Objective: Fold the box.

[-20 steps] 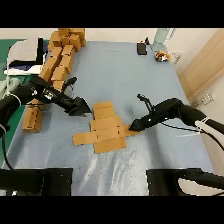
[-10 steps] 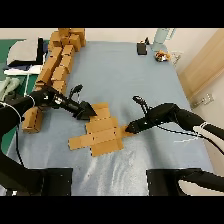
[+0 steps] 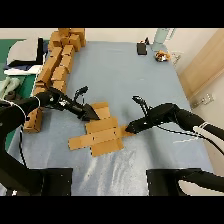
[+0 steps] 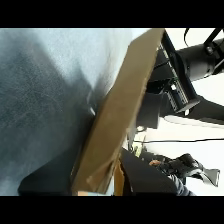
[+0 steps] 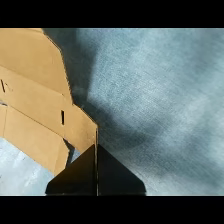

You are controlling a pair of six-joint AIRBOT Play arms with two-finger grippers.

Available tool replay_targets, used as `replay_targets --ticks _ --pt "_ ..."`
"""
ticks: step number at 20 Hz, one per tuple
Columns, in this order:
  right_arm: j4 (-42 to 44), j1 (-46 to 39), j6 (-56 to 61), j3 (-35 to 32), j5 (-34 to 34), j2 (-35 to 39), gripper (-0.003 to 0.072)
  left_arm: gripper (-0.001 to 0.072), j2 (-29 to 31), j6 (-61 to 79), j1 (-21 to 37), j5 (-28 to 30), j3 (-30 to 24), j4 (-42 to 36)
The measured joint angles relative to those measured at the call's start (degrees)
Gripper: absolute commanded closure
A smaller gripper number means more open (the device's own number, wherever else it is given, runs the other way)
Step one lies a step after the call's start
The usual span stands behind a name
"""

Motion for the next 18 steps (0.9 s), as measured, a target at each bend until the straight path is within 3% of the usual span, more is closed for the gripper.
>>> replay_targets --ticks 3,4,5,9,10,12,13,18 --pt "-0.2 0.0 0.0 0.0 0.1 0.0 0.0684 0.0425 -0.1 0.4 0.2 0.6 0.3 -0.1" --pt "-0.2 0.0 0.0 0.0 0.1 0.0 0.0684 0.0539 -0.1 0.5 0.5 0.7 0.4 -0.2" --pt "-0.2 0.0 0.0 0.0 0.1 0.0 0.0684 0.0698 -0.1 0.5 0.8 0.8 0.5 -0.1" --pt "-0.2 0.1 0.0 0.0 0.2 0.0 0.068 0.0696 -0.1 1.2 1.5 0.3 0.9 -0.3" --pt "-0.2 0.1 0.0 0.0 0.2 0.0 0.0623 0.0696 -0.1 1.9 1.5 0.1 0.9 -0.3" --pt "-0.8 0.0 0.2 0.0 0.2 0.0 0.0319 0.0697 -0.1 3.1 1.5 -0.3 0.9 0.5" --pt "-0.8 -0.1 0.7 0.0 0.3 0.0 0.0272 0.0698 -0.1 3.8 1.3 -0.4 1.0 0.3" --pt "-3.3 -2.6 8.1 2.0 1.1 0.2 0.0272 0.07 0.9 9.3 -1.1 -1.0 3.5 -0.7"
